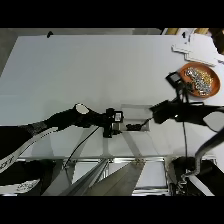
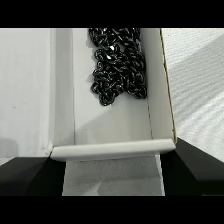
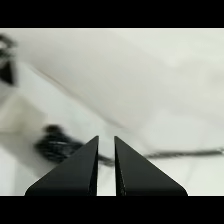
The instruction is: Fold the box and place the chain.
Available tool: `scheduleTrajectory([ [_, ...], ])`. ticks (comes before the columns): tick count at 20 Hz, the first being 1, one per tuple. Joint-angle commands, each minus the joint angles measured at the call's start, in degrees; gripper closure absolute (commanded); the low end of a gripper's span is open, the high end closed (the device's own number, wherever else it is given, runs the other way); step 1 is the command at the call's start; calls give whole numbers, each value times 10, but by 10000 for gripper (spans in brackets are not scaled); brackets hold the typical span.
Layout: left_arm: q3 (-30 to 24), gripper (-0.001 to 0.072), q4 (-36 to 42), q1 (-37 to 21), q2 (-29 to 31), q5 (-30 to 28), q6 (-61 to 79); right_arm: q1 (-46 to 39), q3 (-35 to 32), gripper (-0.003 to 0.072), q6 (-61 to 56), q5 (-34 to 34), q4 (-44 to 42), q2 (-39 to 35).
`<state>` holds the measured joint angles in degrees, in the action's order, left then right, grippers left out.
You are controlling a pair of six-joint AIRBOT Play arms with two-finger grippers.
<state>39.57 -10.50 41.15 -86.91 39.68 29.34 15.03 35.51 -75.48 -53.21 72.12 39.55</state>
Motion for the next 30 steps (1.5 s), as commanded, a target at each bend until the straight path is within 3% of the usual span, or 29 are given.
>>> scheduleTrajectory([
  [1,0,435,0,0,0,0,0,-73,16,567,-58,-40,104,37],
  [4,0,435,0,0,0,0,0,-82,16,565,-85,-26,106,106],
  [5,0,435,0,0,0,0,0,-82,16,525,-96,-15,106,131],
  [6,0,435,0,0,0,0,0,-82,16,414,-108,-6,106,153],
  [7,0,435,0,0,0,0,0,-82,16,389,-114,-2,106,173],
  [12,0,435,0,0,0,0,0,-82,16,389,-118,2,106,239],
  [28,0,435,0,0,0,0,0,-82,16,394,-132,69,106,302],
  [30,0,435,0,0,0,0,0,-82,16,481,-132,61,106,302],
])
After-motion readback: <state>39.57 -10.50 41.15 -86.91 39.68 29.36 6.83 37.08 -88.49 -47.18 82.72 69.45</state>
